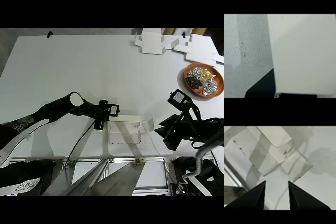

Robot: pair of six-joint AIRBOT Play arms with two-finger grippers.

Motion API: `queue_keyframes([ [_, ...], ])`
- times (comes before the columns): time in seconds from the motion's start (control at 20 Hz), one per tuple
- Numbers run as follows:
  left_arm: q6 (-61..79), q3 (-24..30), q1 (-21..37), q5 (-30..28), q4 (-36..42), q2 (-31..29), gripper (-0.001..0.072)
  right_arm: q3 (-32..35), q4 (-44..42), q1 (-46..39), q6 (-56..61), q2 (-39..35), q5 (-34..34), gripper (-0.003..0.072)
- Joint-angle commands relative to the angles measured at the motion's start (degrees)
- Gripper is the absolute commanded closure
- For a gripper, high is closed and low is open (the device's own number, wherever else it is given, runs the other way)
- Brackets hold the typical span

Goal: Fold the box and place the chain.

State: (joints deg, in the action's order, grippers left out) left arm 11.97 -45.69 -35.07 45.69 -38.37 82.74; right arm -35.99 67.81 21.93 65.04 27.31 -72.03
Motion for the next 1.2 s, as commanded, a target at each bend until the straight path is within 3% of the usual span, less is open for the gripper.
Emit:
queue_keyframes([
  [0.0,0.0,0.0,0.0,0.0,0.0,0.0,0.0699,0.0,-0.4,4.2,-0.6,0.0,1.1,0.0402],
  [0.25,0.0,0.0,0.0,0.0,0.0,0.0,0.0699,1.1,-0.4,9.0,-0.6,0.0,2.2,0.0402],
  [0.45,0.0,0.0,0.0,0.0,0.0,0.0,0.0699,6.5,1.9,9.2,-1.0,0.0,9.4,0.0401],
  [0.7,0.0,0.0,0.0,0.0,0.0,0.0,0.0699,14.9,12.4,13.6,-2.8,-0.3,19.4,0.0413],
  [0.75,0.0,0.0,0.0,0.0,0.0,0.0,0.0699,16.0,14.7,16.5,-6.3,-0.3,20.2,0.0427],
  [0.95,0.0,0.0,0.0,0.0,0.0,0.0,0.0699,19.6,16.9,28.6,-16.1,-0.2,24.5,0.0659],
  [1.1,0.0,0.0,0.0,0.0,0.0,0.0,0.0699,22.4,17.0,33.8,-16.0,-0.2,29.3,0.0668],
  [1.15,0.0,0.0,0.0,0.0,0.0,0.0,0.0699,23.1,17.0,34.7,-16.0,-0.2,30.8,0.0609],
])
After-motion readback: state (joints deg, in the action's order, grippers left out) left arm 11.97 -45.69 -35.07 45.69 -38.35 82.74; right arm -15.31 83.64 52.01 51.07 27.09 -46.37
